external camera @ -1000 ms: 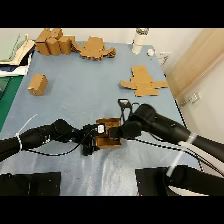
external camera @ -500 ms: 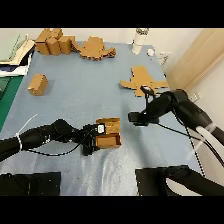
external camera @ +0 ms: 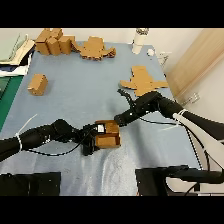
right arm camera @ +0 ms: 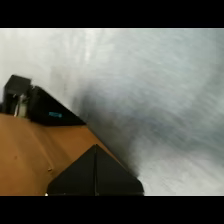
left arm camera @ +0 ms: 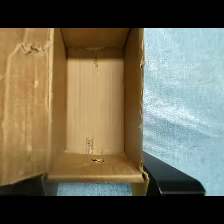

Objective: Fold the box.

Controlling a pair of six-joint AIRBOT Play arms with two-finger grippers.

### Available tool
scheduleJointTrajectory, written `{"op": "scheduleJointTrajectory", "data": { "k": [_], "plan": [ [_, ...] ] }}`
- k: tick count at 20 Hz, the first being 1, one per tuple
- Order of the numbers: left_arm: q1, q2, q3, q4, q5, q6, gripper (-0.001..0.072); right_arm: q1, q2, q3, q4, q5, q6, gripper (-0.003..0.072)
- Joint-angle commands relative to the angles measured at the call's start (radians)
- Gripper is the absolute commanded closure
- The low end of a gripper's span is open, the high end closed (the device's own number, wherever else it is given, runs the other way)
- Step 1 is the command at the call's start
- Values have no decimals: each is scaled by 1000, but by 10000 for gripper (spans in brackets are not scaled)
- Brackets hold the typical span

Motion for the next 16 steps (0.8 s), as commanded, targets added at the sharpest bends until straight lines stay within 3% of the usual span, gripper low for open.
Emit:
{"op": "scheduleJointTrajectory", "data": {
  "k": [1,5,11,16],
  "plan": [
    [0,1,1,2,1,3,236,43,87,-1,53,-7,-173,685],
    [0,1,1,2,1,3,236,77,201,-1,-59,39,-187,684],
    [0,1,1,2,1,3,236,99,222,-8,-85,-22,-158,684],
    [0,1,1,2,0,3,236,208,312,-130,-142,80,-177,684]
  ]
}}
